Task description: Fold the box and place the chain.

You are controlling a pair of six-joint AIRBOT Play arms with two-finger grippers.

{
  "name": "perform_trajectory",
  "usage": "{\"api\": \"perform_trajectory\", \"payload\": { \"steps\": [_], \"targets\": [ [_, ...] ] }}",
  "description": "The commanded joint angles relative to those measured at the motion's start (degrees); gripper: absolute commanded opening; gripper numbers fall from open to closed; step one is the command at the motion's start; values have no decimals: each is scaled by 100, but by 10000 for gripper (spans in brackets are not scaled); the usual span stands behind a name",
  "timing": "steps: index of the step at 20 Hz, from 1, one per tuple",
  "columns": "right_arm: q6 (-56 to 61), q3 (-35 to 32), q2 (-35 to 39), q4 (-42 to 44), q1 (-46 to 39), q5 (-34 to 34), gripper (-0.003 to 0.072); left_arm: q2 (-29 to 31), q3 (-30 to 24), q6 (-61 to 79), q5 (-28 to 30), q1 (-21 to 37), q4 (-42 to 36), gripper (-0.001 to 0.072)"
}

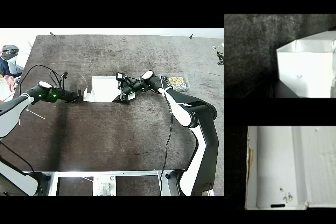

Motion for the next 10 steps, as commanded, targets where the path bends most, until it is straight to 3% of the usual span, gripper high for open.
{"api": "perform_trajectory", "payload": {
  "steps": [1,2,3,4,5,10],
  "targets": [
    [0,0,-4,2,7,0,421,-4,103,74,-173,-9,-208,11],
    [0,0,-4,2,7,0,421,-4,197,131,-267,-9,-223,12],
    [0,0,-4,2,7,0,421,-4,308,138,-396,-9,-223,67],
    [0,0,-4,2,7,0,421,-4,420,136,-551,-9,-249,261],
    [0,0,-4,2,7,0,421,-4,507,133,-673,-9,-293,295],
    [0,0,-4,0,7,0,421,-4,629,140,-883,-26,-597,297]
  ]
}}
